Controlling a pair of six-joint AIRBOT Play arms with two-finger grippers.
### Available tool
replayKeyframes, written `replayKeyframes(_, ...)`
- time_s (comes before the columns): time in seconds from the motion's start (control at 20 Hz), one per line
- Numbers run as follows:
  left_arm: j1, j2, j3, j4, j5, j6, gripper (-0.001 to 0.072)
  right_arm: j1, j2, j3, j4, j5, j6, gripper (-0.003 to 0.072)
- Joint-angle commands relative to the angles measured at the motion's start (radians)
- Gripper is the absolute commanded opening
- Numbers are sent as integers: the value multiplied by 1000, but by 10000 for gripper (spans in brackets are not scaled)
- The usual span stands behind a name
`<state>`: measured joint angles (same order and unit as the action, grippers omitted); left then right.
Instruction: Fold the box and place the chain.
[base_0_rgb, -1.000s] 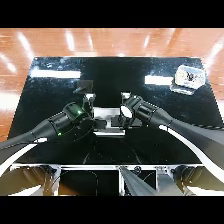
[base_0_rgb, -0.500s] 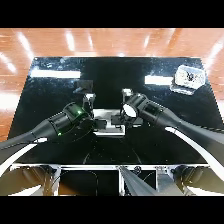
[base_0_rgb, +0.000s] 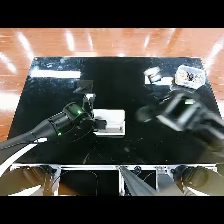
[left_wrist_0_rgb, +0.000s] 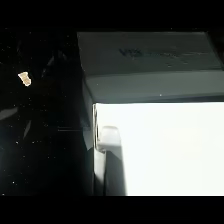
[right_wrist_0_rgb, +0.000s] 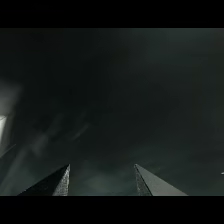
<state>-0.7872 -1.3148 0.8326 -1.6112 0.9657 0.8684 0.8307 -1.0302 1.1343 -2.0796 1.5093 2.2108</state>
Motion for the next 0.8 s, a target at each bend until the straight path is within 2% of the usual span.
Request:
replayKeyframes(0.0,0,1,0,-3,-6,0,21,-190,83,0,-238,-92,-27,499)
replayKeyframes(0.05,0,1,0,-3,-5,0,21,-310,72,0,-135,-231,-74,520)
replayKeyframes(0.1,0,1,0,-3,-5,0,21,-433,54,0,-15,-354,-123,597)
replayKeyframes(0.2,1,1,0,-2,-5,0,21,-690,-13,1,215,-548,-206,613)
replayKeyframes(0.3,1,1,0,1,-5,0,21,-892,-122,27,428,-665,-319,613)
replayKeyframes(0.35,1,1,0,2,-5,0,21,-967,-202,69,507,-673,-365,613)
replayKeyframes(0.45,1,1,0,2,-5,0,21,-1064,-371,187,579,-614,-364,611)
replayKeyframes(0.6,1,1,0,2,-5,0,21,-1136,-586,359,679,-541,-339,611)
replayKeyframes(0.75,0,1,0,1,-4,0,21,-1165,-731,486,768,-501,-279,610)
